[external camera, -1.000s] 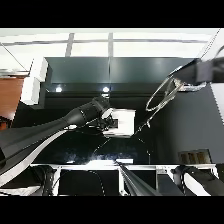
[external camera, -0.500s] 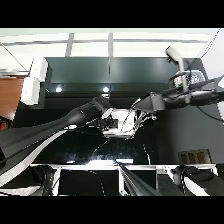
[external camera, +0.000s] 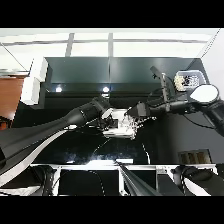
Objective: Fold the box and place the chain.
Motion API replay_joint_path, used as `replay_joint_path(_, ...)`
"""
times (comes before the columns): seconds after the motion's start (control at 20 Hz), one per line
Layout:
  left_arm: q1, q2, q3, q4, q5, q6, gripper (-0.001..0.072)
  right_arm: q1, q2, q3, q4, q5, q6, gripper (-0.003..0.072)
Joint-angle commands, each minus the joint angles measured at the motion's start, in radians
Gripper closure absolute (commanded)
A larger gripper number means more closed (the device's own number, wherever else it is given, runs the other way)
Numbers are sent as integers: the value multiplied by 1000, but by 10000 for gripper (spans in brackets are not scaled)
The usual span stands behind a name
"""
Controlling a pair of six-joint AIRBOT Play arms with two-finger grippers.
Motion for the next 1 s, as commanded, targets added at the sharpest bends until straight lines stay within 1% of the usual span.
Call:
replay_joint_path(0.0,0,0,0,0,0,1,678,5,-39,-44,-12,-42,-1,667)
replay_joint_path(0.2,0,0,0,0,0,1,678,29,-61,-46,-45,-55,-1,664)
replay_joint_path(0.25,0,0,0,0,0,1,678,29,-61,-46,-47,-53,1,607)
replay_joint_path(0.3,0,0,0,0,0,1,678,26,-61,-46,-53,-50,3,470)
replay_joint_path(0.35,0,0,0,0,-1,1,678,13,-60,-45,-52,-24,2,287)
replay_joint_path(0.4,0,0,0,0,-1,1,678,-13,-55,-42,-56,20,-2,244)
replay_joint_path(0.55,0,0,0,0,0,1,678,-168,21,-39,-95,177,-42,245)
replay_joint_path(0.65,0,0,0,0,0,1,678,-277,110,-47,-230,231,-81,245)
replay_joint_path(0.7,0,0,0,0,0,1,678,-317,164,-77,-292,208,-119,245)
replay_joint_path(0.75,0,0,0,0,0,1,678,-345,212,-125,-321,148,-166,245)
replay_joint_path(0.8,0,0,0,0,0,1,678,-365,249,-190,-335,60,-217,245)
replay_joint_path(0.85,0,0,0,0,0,1,678,-366,262,-263,-353,-63,-234,244)
replay_joint_path(0.9,0,0,0,0,1,1,678,-359,258,-327,-356,-174,-239,244)
replay_joint_path(0.95,0,0,0,0,3,1,678,-342,248,-384,-355,-266,-287,243)
